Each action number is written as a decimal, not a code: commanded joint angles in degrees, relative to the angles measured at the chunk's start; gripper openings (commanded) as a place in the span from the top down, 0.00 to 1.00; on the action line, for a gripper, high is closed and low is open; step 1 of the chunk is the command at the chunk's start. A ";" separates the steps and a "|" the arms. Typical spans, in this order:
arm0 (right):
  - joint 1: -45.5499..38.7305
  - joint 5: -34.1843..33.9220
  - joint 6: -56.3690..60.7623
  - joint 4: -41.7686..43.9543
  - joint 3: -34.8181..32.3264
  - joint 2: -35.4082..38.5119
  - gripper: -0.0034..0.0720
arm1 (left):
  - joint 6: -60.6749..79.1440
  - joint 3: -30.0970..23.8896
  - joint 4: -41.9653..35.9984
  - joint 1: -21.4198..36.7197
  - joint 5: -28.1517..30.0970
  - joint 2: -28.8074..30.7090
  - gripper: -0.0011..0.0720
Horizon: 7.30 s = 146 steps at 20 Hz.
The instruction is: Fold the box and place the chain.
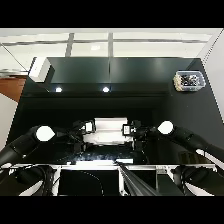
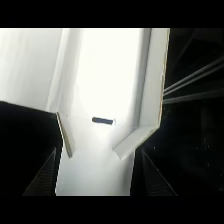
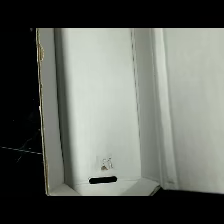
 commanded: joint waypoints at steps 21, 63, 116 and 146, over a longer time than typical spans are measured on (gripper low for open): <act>0.04 0.00 0.04 0.00 0.02 0.00 0.34 | 2.01 -0.11 -15.39 -0.61 4.26 -4.33 0.80; 0.04 -0.04 0.11 0.00 0.02 0.00 0.34 | -45.00 1.33 8.76 26.77 -14.99 13.77 0.95; 0.04 -0.17 0.15 0.02 0.02 0.00 0.34 | -58.95 7.96 -12.61 4.70 -7.13 -10.27 0.22; 0.04 -0.20 0.17 0.02 0.02 0.00 0.34 | -98.29 13.33 13.38 -10.75 -3.23 -11.47 0.23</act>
